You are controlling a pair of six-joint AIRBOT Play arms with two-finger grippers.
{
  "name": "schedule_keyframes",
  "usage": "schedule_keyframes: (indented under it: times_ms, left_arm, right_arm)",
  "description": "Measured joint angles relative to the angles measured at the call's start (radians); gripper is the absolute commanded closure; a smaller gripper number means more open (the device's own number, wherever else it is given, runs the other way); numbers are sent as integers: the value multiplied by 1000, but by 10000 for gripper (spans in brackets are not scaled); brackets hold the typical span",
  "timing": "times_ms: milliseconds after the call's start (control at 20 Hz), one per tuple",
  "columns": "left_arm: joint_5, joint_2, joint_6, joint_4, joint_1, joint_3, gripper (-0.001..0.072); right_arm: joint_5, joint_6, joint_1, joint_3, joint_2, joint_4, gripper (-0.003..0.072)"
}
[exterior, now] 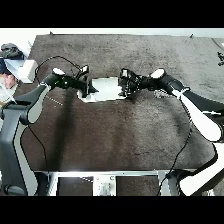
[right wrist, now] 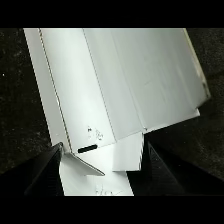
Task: Fold the box and place the chain.
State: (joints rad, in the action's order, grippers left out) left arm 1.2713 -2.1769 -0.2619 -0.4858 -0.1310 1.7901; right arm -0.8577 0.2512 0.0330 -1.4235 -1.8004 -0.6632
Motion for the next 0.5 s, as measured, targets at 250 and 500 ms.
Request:
schedule_keyframes:
  times_ms: [250,500]
  left_arm:
    - [0,0,0,0,0,0,696]
    - [0,0,0,0,0,0,697]
  right_arm:
    - [-54,-3,-7,-62,-48,-4,101]
    - [-130,-2,-8,-132,-108,-4,102]
